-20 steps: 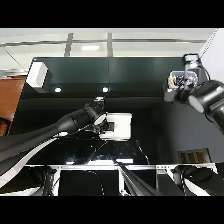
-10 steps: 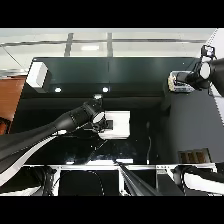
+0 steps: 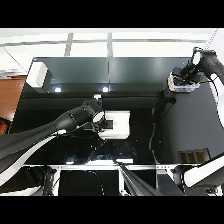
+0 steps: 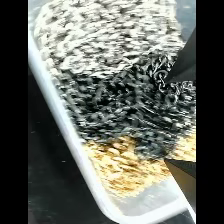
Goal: Fold the box and place the chain.
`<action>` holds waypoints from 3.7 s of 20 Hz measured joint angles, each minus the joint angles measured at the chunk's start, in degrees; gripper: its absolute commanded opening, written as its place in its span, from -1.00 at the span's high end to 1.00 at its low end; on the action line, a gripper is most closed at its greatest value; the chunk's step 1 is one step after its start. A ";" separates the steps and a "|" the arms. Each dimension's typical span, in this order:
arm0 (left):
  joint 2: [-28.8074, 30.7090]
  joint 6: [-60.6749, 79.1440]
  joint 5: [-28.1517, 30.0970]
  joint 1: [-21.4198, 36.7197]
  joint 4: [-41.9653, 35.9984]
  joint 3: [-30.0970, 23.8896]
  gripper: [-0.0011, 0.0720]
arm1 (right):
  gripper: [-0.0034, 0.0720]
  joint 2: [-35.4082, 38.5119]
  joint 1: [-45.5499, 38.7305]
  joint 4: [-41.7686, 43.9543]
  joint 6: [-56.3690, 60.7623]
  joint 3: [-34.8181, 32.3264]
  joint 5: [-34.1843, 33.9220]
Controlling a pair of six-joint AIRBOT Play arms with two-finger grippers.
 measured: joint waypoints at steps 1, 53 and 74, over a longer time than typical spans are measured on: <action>0.00 0.00 0.00 0.00 -0.02 0.00 0.90 | -0.45 -1.09 -0.24 0.15 -0.02 0.81 0.04; 0.00 0.31 0.07 0.00 -0.44 0.00 0.90 | 0.87 48.70 37.44 48.61 -27.54 -47.15 -7.76; -0.04 1.16 -0.13 -0.09 -0.50 0.92 0.90 | 0.20 47.19 27.87 43.10 -28.87 -53.11 -4.94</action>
